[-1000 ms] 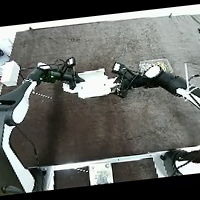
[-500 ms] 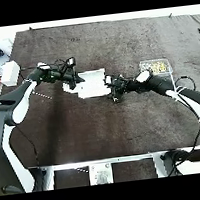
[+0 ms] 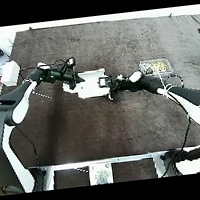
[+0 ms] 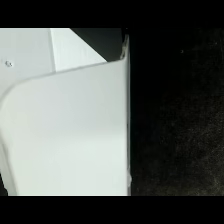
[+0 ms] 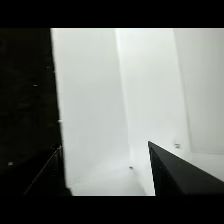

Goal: Fold the box and place the chain.

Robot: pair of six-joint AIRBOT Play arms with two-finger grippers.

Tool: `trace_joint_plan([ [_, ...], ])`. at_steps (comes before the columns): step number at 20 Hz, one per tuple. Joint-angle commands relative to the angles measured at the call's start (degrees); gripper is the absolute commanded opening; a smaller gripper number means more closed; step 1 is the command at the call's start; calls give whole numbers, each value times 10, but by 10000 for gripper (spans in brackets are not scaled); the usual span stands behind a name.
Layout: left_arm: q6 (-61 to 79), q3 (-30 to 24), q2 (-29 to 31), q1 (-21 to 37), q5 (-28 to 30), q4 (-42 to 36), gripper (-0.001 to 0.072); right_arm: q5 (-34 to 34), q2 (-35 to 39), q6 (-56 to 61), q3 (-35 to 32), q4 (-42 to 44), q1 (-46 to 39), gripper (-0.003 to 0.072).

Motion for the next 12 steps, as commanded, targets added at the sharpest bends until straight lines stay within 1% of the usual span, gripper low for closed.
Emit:
trace_joint_plan([
  [1, 0, 0, 0, 0, 0, -2, 11, -20, -2, 0, 23, -4, 0, 593],
  [4, 0, 0, 0, 0, 0, -2, 11, -27, 2, 17, 37, -13, -3, 592],
  [7, 0, 0, 0, 0, 0, -2, 12, -27, 12, 17, 37, -12, -17, 593],
  [10, 0, 0, 0, 0, 0, -2, 12, -26, 8, 21, 40, -11, -30, 593],
  [12, 0, 0, 0, 0, 0, -2, 11, -19, -1, 21, 55, -16, -31, 592],
])
